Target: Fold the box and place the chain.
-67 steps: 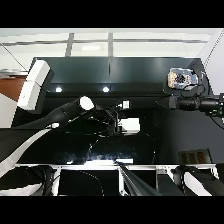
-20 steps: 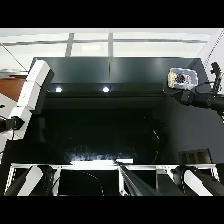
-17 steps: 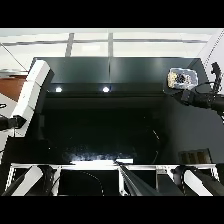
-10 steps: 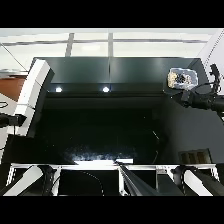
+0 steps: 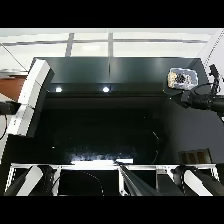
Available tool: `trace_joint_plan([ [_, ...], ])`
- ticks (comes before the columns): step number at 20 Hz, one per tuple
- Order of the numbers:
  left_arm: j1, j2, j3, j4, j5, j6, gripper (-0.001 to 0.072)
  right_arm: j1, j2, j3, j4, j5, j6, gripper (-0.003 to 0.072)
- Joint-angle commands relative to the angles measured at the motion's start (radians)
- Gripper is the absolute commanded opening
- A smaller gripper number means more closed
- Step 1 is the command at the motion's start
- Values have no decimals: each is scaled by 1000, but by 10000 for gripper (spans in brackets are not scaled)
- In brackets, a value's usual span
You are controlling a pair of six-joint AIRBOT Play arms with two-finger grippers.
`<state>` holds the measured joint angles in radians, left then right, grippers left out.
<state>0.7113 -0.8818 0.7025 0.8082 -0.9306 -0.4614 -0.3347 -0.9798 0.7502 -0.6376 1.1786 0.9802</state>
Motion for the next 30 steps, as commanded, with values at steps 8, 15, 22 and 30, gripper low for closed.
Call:
trace_joint_plan([
  [8, -982, 104, 49, 157, 258, -654, 22, 370, 212, 182, -774, -180, 407, 28],
  [15, -1058, 130, -131, 276, 411, -825, 23, 366, 364, -209, -933, -328, 483, 27],
  [22, -1058, 140, -143, 338, 484, -809, 23, 366, 364, -215, -904, -323, 482, 27],
  [30, -1056, 140, -143, 339, 505, -810, 25, 366, 364, -215, -904, -323, 482, 27],
])
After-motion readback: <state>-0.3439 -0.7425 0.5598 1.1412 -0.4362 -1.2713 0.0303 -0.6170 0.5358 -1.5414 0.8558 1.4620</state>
